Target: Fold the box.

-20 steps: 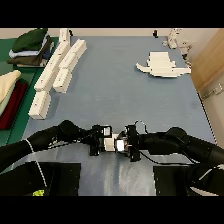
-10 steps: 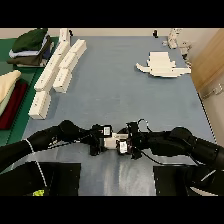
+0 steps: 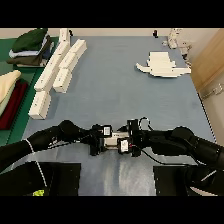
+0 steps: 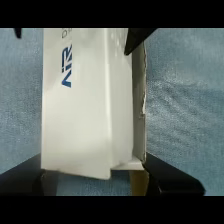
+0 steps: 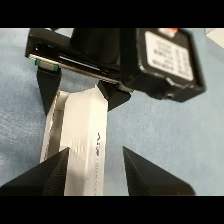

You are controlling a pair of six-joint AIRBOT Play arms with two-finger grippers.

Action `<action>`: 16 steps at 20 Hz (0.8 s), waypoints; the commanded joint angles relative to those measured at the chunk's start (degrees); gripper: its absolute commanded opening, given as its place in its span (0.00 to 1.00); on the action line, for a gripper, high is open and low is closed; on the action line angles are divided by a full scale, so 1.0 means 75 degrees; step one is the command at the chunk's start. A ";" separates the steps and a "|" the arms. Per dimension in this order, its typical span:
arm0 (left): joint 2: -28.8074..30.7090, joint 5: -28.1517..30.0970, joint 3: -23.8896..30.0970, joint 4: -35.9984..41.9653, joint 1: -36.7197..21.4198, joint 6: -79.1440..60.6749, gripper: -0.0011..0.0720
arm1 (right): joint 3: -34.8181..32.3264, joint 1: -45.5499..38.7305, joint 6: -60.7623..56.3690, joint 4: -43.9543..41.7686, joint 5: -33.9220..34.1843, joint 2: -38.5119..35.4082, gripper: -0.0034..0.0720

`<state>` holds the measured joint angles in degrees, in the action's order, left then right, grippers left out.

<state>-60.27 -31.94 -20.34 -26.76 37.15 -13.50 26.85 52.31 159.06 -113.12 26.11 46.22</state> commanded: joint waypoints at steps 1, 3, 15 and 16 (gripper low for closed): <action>0.0000 -0.0006 -0.0003 -0.0003 0.0003 -0.0003 0.58 | -0.0003 -0.0026 -0.0003 0.0082 -0.0221 0.0245 0.67; 0.0000 -0.0003 -0.0003 -0.0003 0.0003 -0.0003 0.58 | -0.0006 -0.0017 -0.0003 0.0009 -0.0192 0.0335 0.63; 0.0000 -0.0003 -0.0003 -0.0003 0.0003 -0.0003 0.58 | -0.0149 -0.0003 -0.0003 -0.0568 0.0245 0.0382 0.63; 0.0000 -0.0003 -0.0003 -0.0003 0.0003 -0.0003 0.58 | -0.0149 -0.0003 -0.0003 -0.0580 0.0254 0.0382 0.63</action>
